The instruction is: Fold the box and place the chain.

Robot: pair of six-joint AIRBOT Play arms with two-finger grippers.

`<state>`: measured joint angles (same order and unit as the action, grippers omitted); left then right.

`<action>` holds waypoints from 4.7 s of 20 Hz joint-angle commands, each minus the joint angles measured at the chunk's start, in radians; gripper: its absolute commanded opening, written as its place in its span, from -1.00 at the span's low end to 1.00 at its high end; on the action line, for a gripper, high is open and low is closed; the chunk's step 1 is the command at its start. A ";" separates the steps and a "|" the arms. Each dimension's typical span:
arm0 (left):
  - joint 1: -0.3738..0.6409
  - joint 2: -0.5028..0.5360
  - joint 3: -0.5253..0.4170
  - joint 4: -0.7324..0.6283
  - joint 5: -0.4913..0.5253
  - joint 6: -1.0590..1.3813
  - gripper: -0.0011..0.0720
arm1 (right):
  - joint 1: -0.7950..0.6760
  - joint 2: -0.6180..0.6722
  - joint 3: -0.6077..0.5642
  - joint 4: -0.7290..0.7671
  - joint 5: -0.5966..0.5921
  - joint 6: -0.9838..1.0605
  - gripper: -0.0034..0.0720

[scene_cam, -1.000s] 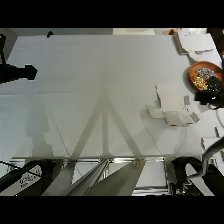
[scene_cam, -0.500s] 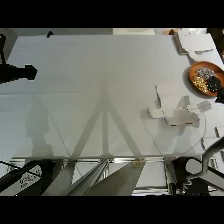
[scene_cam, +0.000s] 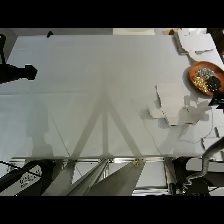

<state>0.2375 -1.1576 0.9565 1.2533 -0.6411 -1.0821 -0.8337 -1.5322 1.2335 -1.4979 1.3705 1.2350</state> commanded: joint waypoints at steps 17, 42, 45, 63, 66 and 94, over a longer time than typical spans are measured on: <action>0.001 0.001 0.000 0.000 0.000 0.000 0.95 | -0.003 -0.108 0.009 0.170 0.010 -0.110 -0.43; 0.001 0.001 0.000 0.000 0.001 0.000 0.95 | 0.554 0.194 0.008 0.532 -0.216 -0.120 -0.89; 0.001 0.001 0.000 0.000 0.000 0.000 0.95 | 0.688 0.199 -0.002 0.541 -0.348 -0.118 -0.89; 0.001 0.001 0.000 0.000 0.000 0.000 0.95 | 1.125 0.269 -0.581 0.723 -1.247 -0.001 -0.89; 0.001 0.001 0.000 0.000 0.000 0.000 0.95 | 1.148 0.273 -0.621 0.746 -1.288 -0.002 -0.89; -0.001 0.000 0.000 -0.060 -0.032 -0.007 0.94 | 1.148 0.273 -0.621 0.735 -1.282 -0.005 -0.88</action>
<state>0.2375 -1.1576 0.9565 1.2144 -0.6498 -1.0847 0.3134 -1.2598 0.6125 -0.7631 0.0887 1.2297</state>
